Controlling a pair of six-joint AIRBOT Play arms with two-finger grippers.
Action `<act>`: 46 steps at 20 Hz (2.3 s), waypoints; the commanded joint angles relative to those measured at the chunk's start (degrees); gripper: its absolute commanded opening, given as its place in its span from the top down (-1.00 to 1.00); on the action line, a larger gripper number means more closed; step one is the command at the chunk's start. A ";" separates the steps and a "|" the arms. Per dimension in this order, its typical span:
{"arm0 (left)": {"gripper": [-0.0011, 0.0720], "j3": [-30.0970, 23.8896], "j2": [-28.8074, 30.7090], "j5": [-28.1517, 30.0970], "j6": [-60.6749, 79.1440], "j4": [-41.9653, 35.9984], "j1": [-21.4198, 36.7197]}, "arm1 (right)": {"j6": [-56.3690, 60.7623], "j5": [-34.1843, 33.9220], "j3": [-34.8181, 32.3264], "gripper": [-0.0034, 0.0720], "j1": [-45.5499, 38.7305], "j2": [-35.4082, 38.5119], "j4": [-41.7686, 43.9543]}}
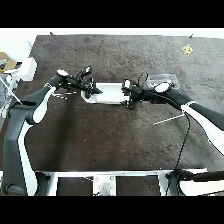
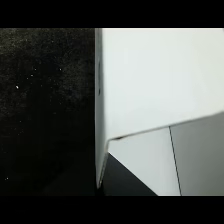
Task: Fold the box and place the chain.
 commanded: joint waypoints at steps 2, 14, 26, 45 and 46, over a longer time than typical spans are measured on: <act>0.94 -0.02 -0.04 -0.02 0.02 0.02 0.00 | 0.46 4.76 4.63 -0.76 -2.62 -2.38 0.87; 0.94 -0.02 -0.04 -0.02 0.02 0.02 0.00 | 9.33 24.04 22.73 -0.81 -6.67 -17.22 -3.13; 0.94 -0.02 -0.04 0.00 0.02 0.02 0.00 | 3.80 28.61 27.67 -0.81 -6.16 -23.17 0.81; 0.94 -0.02 -0.04 0.00 0.02 0.02 0.00 | -1.66 28.41 27.63 -0.91 -4.92 -27.17 0.83; 0.94 -0.02 -0.04 0.00 0.02 0.02 0.00 | -2.34 28.48 27.63 -0.90 -4.92 -27.17 1.11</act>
